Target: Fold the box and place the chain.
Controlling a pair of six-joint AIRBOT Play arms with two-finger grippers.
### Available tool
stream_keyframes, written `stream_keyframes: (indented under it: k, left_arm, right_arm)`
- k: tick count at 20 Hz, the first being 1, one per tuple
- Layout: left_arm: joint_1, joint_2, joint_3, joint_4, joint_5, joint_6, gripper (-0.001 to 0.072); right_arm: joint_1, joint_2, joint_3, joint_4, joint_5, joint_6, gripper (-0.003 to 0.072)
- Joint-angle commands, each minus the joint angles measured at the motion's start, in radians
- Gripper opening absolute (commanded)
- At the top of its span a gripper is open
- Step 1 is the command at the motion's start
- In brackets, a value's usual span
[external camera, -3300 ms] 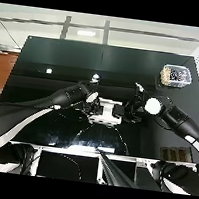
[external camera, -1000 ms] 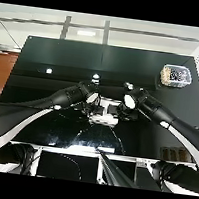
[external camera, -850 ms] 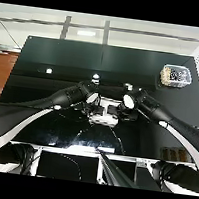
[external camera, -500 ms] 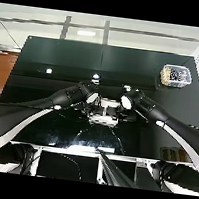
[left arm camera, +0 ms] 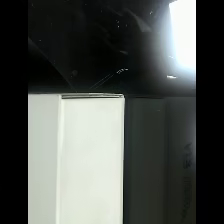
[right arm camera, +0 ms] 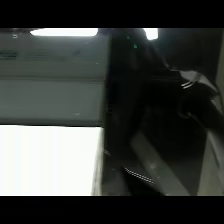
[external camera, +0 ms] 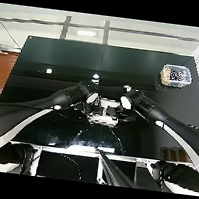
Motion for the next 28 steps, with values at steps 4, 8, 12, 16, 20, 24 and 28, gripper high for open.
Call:
stream_keyframes:
  k: [4, 8, 12, 16, 20, 24, 28]
  left_arm:
    - [0.000, 0.000, 0.001, -0.002, 0.002, 0.000, 0.0028]
    - [0.000, 0.000, 0.001, -0.002, 0.002, 0.000, 0.0027]
    - [0.000, 0.000, 0.001, -0.002, 0.002, 0.000, 0.0027]
    - [0.000, 0.000, 0.001, -0.003, 0.002, 0.000, 0.0027]
    - [0.000, 0.000, 0.001, -0.003, -0.001, 0.000, 0.0027]
    - [0.000, 0.000, 0.001, -0.003, -0.001, 0.000, 0.0027]
    - [0.000, 0.000, 0.001, -0.003, -0.002, 0.000, 0.0028]
  right_arm:
    - [0.000, 0.033, 0.010, -0.002, 0.026, -0.066, 0.0292]
    - [-0.002, 0.165, 0.026, -0.004, 0.034, -0.153, 0.0292]
    - [-0.002, 0.355, 0.034, -0.043, 0.119, -0.241, 0.0291]
    - [-0.086, 0.523, 0.034, -0.285, 0.263, -0.287, 0.0291]
    - [-0.286, 0.541, 0.003, -0.632, 0.134, -0.323, 0.0289]
    - [-0.605, 0.432, -0.028, -0.525, -0.224, -0.309, 0.0710]
    - [-0.822, 0.143, 0.197, -0.158, -0.314, -0.312, 0.0708]
